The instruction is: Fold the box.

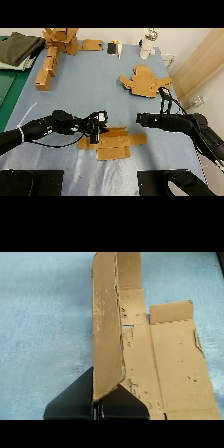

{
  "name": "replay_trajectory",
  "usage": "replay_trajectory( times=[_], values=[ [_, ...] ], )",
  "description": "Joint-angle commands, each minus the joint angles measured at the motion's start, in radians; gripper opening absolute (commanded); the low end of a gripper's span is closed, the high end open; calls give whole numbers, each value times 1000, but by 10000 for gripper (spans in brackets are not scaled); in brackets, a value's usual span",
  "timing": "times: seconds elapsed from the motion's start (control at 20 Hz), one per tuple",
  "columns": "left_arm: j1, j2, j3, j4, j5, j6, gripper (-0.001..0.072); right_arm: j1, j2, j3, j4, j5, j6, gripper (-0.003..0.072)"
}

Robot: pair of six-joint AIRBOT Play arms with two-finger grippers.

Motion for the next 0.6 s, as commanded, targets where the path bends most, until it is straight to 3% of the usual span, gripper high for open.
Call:
replay_trajectory(
  times=[0.0, 0.3, 0.55],
  values=[
    [-1, -7, -1, 67, -31, -91, 11, 1, 0, 0, 0, 0, 0, 4],
    [19, 1, -1, 116, -47, -145, 10, 1, 0, 0, 1, -1, 0, 4],
    [72, 21, -1, 116, -131, -169, 11, 1, 0, 0, 3, 0, 0, 4]
  ],
)
